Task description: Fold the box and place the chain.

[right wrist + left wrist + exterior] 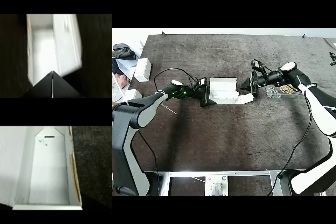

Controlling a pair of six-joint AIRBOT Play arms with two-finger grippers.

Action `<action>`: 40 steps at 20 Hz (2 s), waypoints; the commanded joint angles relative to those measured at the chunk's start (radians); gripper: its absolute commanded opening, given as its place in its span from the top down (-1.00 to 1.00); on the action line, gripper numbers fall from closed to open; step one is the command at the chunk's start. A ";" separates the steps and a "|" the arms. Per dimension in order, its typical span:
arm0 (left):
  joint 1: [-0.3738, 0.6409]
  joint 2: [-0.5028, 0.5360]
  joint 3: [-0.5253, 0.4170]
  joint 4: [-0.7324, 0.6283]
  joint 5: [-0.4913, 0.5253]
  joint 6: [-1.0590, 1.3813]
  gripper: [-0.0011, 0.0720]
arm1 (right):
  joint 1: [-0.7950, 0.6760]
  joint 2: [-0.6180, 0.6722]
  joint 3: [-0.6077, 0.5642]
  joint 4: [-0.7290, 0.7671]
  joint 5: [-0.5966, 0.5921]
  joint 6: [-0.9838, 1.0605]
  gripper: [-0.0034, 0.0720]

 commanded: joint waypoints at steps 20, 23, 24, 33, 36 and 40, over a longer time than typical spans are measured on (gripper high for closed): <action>0.000 0.000 0.000 0.000 -0.001 0.000 0.19 | 0.100 -0.107 -0.001 0.051 -0.356 0.012 0.96; 0.000 0.000 0.000 0.000 -0.001 0.001 0.19 | 0.100 -0.094 0.000 0.038 -0.356 0.005 0.96; 0.000 0.000 0.000 0.000 -0.001 0.000 0.19 | 0.099 -0.075 0.000 0.037 -0.356 0.005 0.96; 0.000 0.000 0.000 0.000 -0.001 0.000 0.19 | 0.035 0.112 -0.004 -0.323 -0.142 0.113 -0.64; 0.000 0.000 0.000 0.000 -0.001 0.000 0.19 | 0.038 0.097 -0.061 -0.357 -0.170 0.109 -0.79; 0.000 0.000 0.000 0.000 -0.001 0.000 0.19 | 0.070 0.035 -0.080 -0.357 -0.196 0.109 -0.79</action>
